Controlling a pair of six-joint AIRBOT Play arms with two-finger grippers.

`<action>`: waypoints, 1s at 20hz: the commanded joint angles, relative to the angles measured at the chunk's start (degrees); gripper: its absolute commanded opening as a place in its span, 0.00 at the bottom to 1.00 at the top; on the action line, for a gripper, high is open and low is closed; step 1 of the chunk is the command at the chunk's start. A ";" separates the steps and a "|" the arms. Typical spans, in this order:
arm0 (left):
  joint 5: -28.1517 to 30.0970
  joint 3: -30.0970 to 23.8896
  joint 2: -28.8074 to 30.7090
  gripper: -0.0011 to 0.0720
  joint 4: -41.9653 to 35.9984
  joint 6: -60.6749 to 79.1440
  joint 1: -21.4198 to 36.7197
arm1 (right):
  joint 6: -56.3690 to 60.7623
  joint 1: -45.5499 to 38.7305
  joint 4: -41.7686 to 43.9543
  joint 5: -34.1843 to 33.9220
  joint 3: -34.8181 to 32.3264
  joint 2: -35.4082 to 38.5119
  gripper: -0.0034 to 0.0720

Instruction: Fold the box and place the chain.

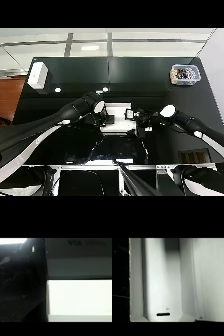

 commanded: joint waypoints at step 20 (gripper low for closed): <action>0.04 0.09 0.02 0.05 -0.04 1.14 0.02 | 5.64 -1.25 -6.40 4.22 0.02 6.67 0.37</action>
